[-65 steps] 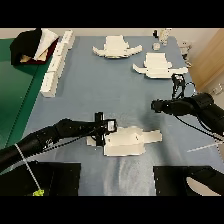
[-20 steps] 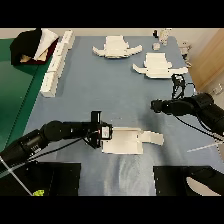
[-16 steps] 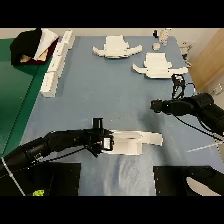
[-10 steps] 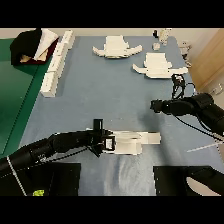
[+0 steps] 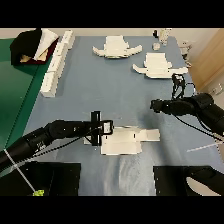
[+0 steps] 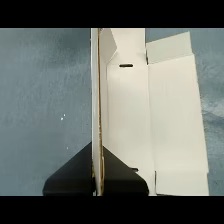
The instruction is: Fold the box.
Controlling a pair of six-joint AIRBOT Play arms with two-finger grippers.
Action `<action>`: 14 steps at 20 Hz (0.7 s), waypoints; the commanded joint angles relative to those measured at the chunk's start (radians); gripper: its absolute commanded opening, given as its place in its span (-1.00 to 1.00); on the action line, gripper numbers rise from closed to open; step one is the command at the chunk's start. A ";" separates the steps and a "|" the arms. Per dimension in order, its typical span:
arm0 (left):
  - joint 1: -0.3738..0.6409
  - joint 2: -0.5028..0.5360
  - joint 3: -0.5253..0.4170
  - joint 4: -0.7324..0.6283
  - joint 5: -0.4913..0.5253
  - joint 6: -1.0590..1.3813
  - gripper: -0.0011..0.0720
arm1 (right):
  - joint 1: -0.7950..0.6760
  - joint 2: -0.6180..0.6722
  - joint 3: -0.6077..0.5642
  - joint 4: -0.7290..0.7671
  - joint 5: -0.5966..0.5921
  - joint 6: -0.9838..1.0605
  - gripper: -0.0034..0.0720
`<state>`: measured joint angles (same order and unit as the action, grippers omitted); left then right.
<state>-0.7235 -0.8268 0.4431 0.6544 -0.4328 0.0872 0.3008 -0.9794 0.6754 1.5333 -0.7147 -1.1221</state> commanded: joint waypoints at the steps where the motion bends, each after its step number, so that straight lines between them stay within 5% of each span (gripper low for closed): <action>1: 0.039 -0.042 0.039 -0.003 -0.092 -0.001 -0.93 | 0.001 0.000 0.000 0.002 0.007 0.000 -0.14; 14: 0.039 -0.134 0.078 0.001 -0.168 -0.033 -0.93 | 0.001 0.000 0.000 0.006 0.007 0.000 -0.14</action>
<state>-0.6849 -0.9558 0.5194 0.6521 -0.5781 0.0723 0.3004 -0.9794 0.6754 1.5375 -0.7078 -1.1221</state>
